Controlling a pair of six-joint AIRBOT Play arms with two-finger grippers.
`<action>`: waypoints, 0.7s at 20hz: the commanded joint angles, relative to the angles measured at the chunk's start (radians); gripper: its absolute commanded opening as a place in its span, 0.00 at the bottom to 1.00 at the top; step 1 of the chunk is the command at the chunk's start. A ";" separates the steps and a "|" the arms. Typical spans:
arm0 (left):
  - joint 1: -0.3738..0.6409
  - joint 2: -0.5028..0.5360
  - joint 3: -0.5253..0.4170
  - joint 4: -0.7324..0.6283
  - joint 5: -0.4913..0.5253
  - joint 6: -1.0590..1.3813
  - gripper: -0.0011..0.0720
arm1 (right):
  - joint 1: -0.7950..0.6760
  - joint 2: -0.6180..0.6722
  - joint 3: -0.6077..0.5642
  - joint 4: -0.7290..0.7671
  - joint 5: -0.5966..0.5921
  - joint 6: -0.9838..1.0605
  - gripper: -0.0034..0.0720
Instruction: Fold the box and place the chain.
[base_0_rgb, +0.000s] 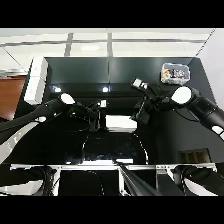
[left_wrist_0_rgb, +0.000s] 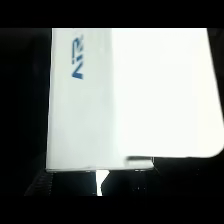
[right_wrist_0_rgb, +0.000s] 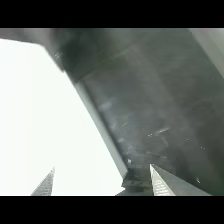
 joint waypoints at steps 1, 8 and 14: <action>-0.001 -0.001 0.001 0.000 -0.001 0.001 0.62 | 0.003 0.000 -0.014 0.010 0.049 -0.245 1.00; -0.001 -0.001 0.001 0.001 -0.001 0.001 0.62 | 0.018 -0.001 -0.051 0.158 0.042 -0.340 1.00; -0.001 -0.001 0.001 0.001 -0.001 0.001 0.62 | 0.023 -0.018 -0.054 0.155 0.039 -0.350 1.00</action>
